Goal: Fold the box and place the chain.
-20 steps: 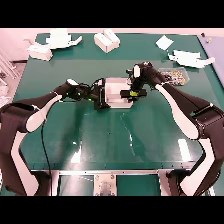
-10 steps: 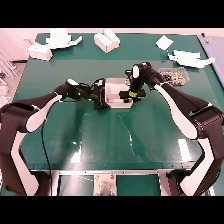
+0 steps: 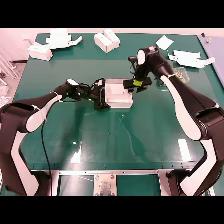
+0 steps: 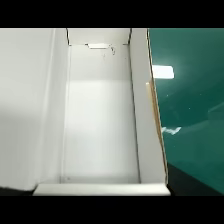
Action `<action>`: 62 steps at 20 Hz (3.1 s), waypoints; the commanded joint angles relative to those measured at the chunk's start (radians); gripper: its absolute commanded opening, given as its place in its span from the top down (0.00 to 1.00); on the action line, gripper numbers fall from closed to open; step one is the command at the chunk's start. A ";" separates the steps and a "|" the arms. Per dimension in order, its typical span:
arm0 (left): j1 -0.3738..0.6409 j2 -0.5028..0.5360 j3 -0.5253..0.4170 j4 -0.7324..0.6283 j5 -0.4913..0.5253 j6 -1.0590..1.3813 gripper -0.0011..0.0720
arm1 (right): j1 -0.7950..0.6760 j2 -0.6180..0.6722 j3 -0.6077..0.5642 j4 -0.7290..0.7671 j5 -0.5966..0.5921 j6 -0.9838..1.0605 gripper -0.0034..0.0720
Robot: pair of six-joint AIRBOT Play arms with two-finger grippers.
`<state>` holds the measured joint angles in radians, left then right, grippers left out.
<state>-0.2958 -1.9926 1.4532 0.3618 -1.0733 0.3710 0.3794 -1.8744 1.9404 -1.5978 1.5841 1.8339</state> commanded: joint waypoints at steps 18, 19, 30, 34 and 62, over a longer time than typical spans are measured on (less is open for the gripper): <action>0.000 0.000 0.001 0.000 -0.001 -0.004 0.25 | -0.408 0.171 -0.090 -0.090 -0.410 -0.171 0.43; 0.000 0.000 0.001 0.000 -0.001 -0.004 0.25 | -0.423 0.159 -0.124 -0.069 -0.452 -0.171 0.43; 0.000 0.000 0.001 0.000 0.000 -0.004 0.25 | -0.446 -0.019 -0.167 -0.051 -0.644 -0.171 0.43; 0.000 0.000 0.001 0.000 0.000 -0.004 0.25 | -0.446 -0.039 -0.168 -0.051 -0.649 -0.170 0.43; 0.000 0.001 0.001 0.000 0.008 -0.004 0.25 | -0.334 0.483 -0.160 -0.063 -0.502 -0.303 0.94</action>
<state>-0.2958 -1.9926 1.4532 0.3618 -1.0657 0.3668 -0.0017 -1.5143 1.7794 -1.6596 1.0615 1.5726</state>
